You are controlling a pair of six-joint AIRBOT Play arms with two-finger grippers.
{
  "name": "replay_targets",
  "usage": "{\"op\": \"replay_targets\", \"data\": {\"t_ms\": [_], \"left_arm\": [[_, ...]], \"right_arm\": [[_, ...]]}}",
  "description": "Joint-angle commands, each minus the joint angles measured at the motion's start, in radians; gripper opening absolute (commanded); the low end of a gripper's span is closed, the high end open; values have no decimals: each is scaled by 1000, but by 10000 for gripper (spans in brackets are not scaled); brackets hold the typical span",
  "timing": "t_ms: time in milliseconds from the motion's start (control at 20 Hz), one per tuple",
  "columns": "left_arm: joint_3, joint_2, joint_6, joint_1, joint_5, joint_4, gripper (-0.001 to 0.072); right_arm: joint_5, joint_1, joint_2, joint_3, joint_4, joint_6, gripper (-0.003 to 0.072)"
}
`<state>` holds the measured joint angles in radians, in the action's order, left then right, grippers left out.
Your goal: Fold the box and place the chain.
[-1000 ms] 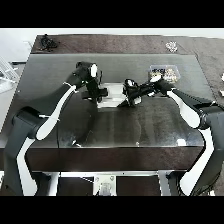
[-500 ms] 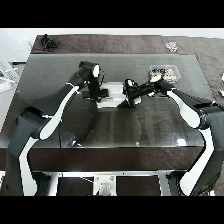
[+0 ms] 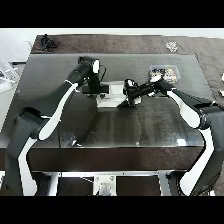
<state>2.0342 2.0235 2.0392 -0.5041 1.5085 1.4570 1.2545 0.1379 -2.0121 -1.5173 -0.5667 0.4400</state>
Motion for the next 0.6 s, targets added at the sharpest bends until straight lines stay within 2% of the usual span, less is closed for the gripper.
{"op": "replay_targets", "data": {"t_ms": [0, 200, 450, 550], "left_arm": [[5, -38, -60, 3, 60, 3, 428], [0, -129, -166, 28, 88, 6, 427], [-18, -201, -474, 135, 232, 6, 427], [-71, -208, -640, 179, 179, -23, 426]], "right_arm": [[-1, 0, -1, 0, 1, -2, 499], [0, 0, -1, 0, 1, -2, 499], [-1, 0, -1, 0, 1, -2, 499], [-1, 0, -1, 0, 1, -2, 499]]}}
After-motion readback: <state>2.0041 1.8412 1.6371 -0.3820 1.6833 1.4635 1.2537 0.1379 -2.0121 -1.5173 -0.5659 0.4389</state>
